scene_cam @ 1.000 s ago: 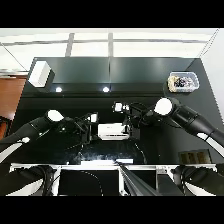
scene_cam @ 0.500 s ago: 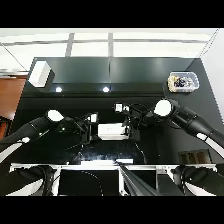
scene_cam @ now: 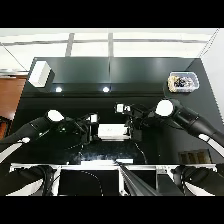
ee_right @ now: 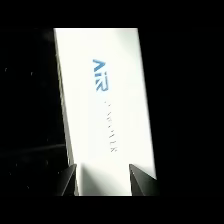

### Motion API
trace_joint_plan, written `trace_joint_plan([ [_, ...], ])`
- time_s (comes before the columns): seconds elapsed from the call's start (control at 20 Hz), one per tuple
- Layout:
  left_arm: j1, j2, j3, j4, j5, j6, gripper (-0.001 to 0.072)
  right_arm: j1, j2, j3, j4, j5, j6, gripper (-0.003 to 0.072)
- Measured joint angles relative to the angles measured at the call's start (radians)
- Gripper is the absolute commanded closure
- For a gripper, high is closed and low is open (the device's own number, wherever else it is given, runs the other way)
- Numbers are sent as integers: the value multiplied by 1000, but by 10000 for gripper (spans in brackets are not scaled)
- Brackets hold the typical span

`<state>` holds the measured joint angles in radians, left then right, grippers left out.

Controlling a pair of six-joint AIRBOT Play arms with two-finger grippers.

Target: Fold the box and place the chain.

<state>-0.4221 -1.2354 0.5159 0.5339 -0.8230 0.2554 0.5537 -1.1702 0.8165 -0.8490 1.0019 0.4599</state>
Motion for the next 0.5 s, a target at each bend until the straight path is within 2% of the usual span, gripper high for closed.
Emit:
trace_joint_plan([
  [0.05,0,0,0,0,0,0,314,-8,18,4,2,14,41,313],
  [0.1,0,0,0,0,0,0,314,-20,39,6,2,44,101,472],
  [0.15,0,0,0,0,0,0,313,-31,52,8,7,58,169,686],
  [0.3,0,0,0,0,1,0,314,-57,72,-17,69,114,352,683],
  [0.5,0,0,0,0,2,0,313,-68,21,-78,294,81,462,682],
])
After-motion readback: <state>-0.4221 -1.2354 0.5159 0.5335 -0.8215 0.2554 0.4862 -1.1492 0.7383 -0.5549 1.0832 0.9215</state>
